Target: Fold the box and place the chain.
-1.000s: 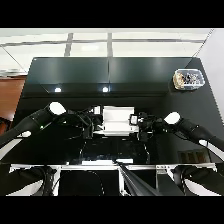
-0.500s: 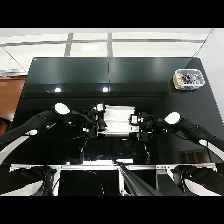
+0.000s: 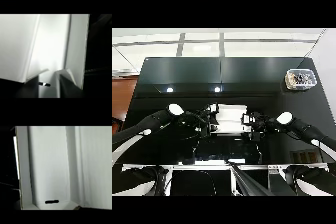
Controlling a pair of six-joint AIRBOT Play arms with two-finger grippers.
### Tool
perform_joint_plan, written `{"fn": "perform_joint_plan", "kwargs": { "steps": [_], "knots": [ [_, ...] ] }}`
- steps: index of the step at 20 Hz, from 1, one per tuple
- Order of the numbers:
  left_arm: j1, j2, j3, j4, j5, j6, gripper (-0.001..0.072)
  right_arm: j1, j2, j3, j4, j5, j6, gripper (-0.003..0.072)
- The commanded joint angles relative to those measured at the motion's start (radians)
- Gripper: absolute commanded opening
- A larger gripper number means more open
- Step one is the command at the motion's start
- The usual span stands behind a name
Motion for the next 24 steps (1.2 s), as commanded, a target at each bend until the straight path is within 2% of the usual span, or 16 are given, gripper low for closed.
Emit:
{"fn": "perform_joint_plan", "kwargs": {
  "steps": [1,2,3,4,7,11,13,15,16,17,18,20,21,24],
  "knots": [
    [-0.005,0.0,0.014,-0.005,-0.005,-0.006,0.0376,0.001,-0.001,0.0,0.0,0.001,0.0,0.0414],
    [-0.007,0.0,0.021,-0.004,-0.005,-0.006,0.0464,0.001,-0.001,0.0,0.0,0.001,0.0,0.0414],
    [-0.006,0.001,0.031,0.005,-0.014,-0.015,0.0281,0.001,-0.001,0.0,0.0,0.001,0.0,0.0414],
    [-0.002,0.006,0.05,0.046,-0.034,-0.042,0.0027,0.001,-0.001,0.0,0.0,0.001,0.0,0.0414],
    [0.036,0.069,0.087,0.206,-0.079,-0.309,0.0028,0.001,-0.001,0.0,0.0,0.001,0.0,0.0415],
    [0.159,0.244,0.091,0.494,-0.083,-0.693,0.0028,0.001,-0.001,0.0,0.0,0.001,0.0,0.0414],
    [0.265,0.293,0.088,0.625,-0.104,-1.029,0.0028,0.001,-0.001,0.0,0.0,0.001,0.0,0.0414],
    [0.379,0.278,0.078,0.708,-0.18,-1.403,0.0028,0.001,-0.001,0.0,0.0,0.001,0.0,0.0414],
    [0.447,0.252,0.064,0.69,-0.249,-1.543,0.003,0.001,-0.001,0.0,0.0,0.001,0.0,0.0414],
    [0.507,0.216,0.047,0.614,-0.325,-1.57,0.003,0.001,-0.001,0.0,0.0,0.001,0.0,0.0414],
    [0.569,0.169,0.023,0.476,-0.406,-1.511,0.003,0.001,-0.001,0.0,0.0,0.001,0.0,0.0415],
    [0.645,0.075,-0.03,0.172,-0.505,-1.282,0.0028,0.001,-0.001,0.0,0.0,0.002,0.0,0.0414],
    [0.651,0.034,-0.045,0.092,-0.513,-1.234,0.0027,0.001,-0.001,0.0,0.0,0.001,0.0,0.0414],
    [0.566,-0.052,-0.046,0.098,-0.405,-1.225,0.0026,0.001,-0.001,0.0,0.0,0.001,0.0,0.0414]
  ]
}}
